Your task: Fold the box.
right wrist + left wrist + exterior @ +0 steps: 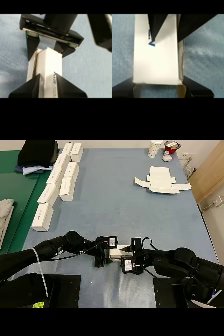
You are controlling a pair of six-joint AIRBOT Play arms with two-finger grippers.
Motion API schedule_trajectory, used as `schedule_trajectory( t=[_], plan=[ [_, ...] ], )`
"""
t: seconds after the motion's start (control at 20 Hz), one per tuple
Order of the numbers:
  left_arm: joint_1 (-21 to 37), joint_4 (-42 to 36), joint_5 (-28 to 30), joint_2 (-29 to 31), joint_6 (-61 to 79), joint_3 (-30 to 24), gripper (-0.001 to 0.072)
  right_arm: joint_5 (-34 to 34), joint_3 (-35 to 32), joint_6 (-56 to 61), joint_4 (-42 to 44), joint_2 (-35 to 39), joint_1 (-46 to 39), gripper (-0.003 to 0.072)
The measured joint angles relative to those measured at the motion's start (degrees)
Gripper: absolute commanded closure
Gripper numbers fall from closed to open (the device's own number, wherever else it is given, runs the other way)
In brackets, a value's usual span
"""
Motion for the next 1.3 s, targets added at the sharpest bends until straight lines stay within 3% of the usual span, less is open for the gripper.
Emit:
schedule_trajectory(
  t=[0.1,0.35,1.3],
  plan=[
    [0.0,0.0,0.0,0.0,0.0,0.0,0.0225,-0.4,0.0,0.0,0.2,-0.1,0.0,0.041],
    [0.0,0.1,-0.2,0.0,0.1,0.0,0.0225,-1.1,0.0,0.0,0.2,-0.2,0.0,0.024],
    [0.0,0.0,0.0,0.0,0.0,0.0,0.0225,-1.4,0.0,0.0,3.1,4.1,0.0,0.0244]
  ],
)
